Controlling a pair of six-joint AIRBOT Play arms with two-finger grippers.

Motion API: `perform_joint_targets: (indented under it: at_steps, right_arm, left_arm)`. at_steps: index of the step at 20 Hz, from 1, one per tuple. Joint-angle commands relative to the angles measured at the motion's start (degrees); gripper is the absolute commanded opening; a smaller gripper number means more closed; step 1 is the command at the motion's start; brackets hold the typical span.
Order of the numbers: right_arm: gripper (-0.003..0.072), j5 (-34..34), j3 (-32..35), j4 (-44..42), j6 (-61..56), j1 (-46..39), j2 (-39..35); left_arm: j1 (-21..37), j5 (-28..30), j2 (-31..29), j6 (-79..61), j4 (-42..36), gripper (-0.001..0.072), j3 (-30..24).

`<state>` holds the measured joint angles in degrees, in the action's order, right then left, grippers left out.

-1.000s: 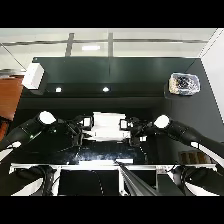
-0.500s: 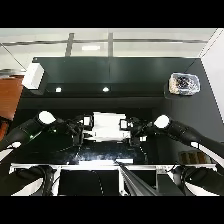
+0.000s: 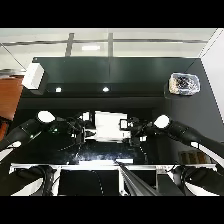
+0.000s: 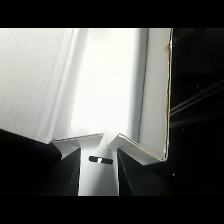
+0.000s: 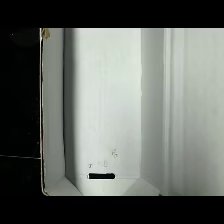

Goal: Fold the box and place the chain.

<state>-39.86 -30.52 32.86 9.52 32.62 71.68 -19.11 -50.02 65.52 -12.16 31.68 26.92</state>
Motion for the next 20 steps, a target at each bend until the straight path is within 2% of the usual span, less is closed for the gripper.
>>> perform_joint_targets:
  at_steps: [1,9,15,18,19,20]
  right_arm:
    - [0.0201,0.0,0.0,0.0,0.0,0.0,0.0]
    - [0.0201,0.0,0.0,0.0,0.0,0.0,0.0]
    - [0.0202,0.0,0.0,0.0,0.0,0.0,0.0]
    - [0.0202,0.0,0.0,0.0,0.0,0.0,0.0]
    - [0.0202,0.0,0.0,0.0,0.0,0.0,0.0]
    - [0.0202,0.0,0.0,0.0,0.0,0.0,0.0]
  left_arm:
    - [-0.4,-0.2,0.4,0.2,-1.1,0.0277,-0.1]
    - [-3.0,3.1,0.8,0.2,-0.2,0.0276,-0.6]
    - [-3.0,1.4,2.0,0.2,-0.2,0.0278,-0.6]
    - [-3.0,1.5,2.0,0.2,-0.3,0.0322,-0.6]
    - [-3.0,1.5,2.0,0.2,-0.3,0.0395,-0.6]
    - [-3.0,1.5,2.0,0.2,-0.4,0.043,-0.6]
